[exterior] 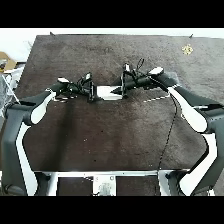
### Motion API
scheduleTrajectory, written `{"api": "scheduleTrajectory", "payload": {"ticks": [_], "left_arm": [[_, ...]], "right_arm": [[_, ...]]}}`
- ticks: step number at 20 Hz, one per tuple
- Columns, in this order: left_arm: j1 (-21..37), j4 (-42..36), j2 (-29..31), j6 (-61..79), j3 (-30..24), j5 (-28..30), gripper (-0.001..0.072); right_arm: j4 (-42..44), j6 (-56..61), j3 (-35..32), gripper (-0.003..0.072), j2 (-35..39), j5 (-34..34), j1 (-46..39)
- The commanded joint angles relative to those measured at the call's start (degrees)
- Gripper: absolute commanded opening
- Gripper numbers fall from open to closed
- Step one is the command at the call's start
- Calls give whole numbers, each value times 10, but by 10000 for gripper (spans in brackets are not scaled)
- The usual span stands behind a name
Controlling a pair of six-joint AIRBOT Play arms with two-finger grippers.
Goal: Fold the box and place the chain.
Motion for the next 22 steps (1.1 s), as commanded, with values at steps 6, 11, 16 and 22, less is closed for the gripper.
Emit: {"api": "scheduleTrajectory", "payload": {"ticks": [6,11,16,22], "left_arm": [[0,-3,0,0,0,0,276],[0,-3,0,0,0,0,275],[0,-3,0,0,0,0,275],[0,-3,0,0,0,0,276]], "right_arm": [[16,-43,16,383,-12,-44,8],[10,-39,16,292,-10,-35,5],[0,-39,16,153,-10,-50,5],[-52,6,15,154,-10,-36,6]]}}
